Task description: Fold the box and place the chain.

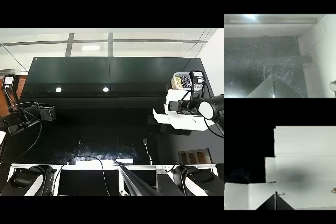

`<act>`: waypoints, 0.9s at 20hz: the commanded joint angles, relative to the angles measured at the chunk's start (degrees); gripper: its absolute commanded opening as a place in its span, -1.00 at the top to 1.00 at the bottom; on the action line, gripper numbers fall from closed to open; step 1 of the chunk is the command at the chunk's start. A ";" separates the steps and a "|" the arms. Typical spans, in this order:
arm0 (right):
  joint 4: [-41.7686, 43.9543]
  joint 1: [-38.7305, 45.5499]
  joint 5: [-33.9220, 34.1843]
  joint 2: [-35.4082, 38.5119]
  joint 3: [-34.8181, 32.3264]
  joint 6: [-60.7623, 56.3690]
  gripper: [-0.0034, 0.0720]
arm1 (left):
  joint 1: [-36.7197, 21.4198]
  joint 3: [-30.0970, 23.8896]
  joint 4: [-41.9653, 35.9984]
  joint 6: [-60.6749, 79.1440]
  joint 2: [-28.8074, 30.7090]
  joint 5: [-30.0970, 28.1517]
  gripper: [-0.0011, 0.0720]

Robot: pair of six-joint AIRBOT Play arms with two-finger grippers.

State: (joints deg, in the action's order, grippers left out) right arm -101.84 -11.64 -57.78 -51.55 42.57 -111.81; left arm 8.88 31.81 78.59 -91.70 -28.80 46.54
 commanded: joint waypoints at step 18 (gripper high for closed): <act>0.35 0.09 8.24 -0.02 -0.31 -0.09 0.84 | -0.07 -0.04 -1.20 -0.04 -0.31 -6.47 0.90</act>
State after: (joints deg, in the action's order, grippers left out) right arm -101.95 -11.62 -55.31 -51.55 42.41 -111.81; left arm 8.86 31.77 78.46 -91.72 -28.99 43.24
